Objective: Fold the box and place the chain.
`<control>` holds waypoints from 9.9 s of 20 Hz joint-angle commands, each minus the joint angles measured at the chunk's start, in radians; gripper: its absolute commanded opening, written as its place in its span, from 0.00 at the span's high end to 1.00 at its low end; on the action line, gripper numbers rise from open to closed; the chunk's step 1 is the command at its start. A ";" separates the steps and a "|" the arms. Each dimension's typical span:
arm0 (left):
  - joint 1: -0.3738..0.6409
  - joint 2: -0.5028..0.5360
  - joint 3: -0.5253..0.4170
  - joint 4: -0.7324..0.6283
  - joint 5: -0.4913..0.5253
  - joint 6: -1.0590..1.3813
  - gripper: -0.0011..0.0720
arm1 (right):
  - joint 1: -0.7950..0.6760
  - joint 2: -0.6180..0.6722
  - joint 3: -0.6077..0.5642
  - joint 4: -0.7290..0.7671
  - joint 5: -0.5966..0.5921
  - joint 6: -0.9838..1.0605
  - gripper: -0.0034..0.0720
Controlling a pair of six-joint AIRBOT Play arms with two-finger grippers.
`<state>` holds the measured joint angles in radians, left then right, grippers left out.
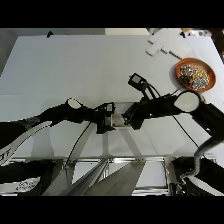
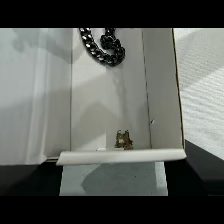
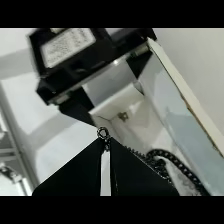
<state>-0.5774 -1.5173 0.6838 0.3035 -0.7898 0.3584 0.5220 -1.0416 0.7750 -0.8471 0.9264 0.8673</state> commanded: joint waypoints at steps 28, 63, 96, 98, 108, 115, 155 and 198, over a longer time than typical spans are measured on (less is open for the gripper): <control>0.000 0.001 0.000 0.000 0.000 0.000 0.80 | -0.293 0.039 -0.341 -0.082 0.012 -0.851 0.73; 0.000 0.001 0.000 0.000 0.000 0.000 0.80 | -0.285 0.114 -0.350 -0.248 -0.211 -0.506 0.94; 0.000 0.001 0.000 0.000 0.000 0.000 0.80 | -0.076 0.009 -0.229 0.196 -0.143 -0.527 0.78; 0.000 0.001 0.000 0.000 0.000 0.000 0.80 | -0.105 0.009 -0.058 0.042 0.025 -0.395 0.79; 0.000 0.001 0.000 0.000 0.000 0.000 0.80 | -0.449 -0.090 0.369 -0.542 0.232 0.440 0.50; 0.000 0.001 0.000 0.000 0.000 0.000 0.80 | -0.413 -0.404 0.362 -0.571 0.277 0.541 0.60; 0.000 0.001 0.000 0.000 0.000 0.000 0.80 | -0.383 -0.077 0.229 -0.584 0.241 0.511 0.94; 0.000 0.001 0.000 0.000 0.000 0.000 0.80 | -0.106 0.056 0.273 -0.440 0.042 0.570 0.58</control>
<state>-0.5774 -1.5173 0.6838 0.3035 -0.7898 0.3584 0.5552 -1.0039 0.9993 -1.2861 0.9272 1.4544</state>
